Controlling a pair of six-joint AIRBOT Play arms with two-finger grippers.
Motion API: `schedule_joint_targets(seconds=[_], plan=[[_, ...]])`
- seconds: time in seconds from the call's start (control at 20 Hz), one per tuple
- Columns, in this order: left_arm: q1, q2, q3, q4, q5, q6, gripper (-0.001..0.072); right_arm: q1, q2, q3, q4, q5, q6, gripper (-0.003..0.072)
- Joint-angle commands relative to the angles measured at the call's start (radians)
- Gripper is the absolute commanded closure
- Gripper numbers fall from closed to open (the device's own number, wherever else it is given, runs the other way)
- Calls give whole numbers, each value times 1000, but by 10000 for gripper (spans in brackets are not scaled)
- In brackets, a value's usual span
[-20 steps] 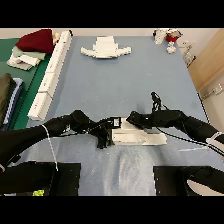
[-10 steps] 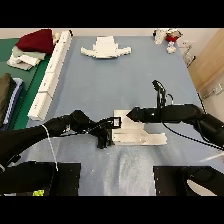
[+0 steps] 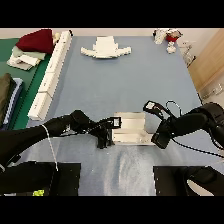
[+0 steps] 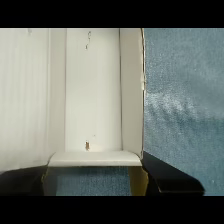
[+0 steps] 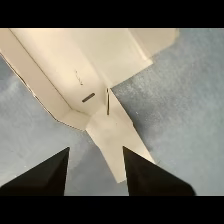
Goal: Fold the box.
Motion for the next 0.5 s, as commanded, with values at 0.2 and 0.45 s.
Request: schedule_joint_targets(seconds=[0.2, 0.45], plan=[[0, -1, 1, 0, 0, 0, 239, 34, -114, -3, -23, 84, -246, 73], [0, -1, 1, 0, 0, 0, 238, 99, -132, -6, -25, 135, -282, 98]])
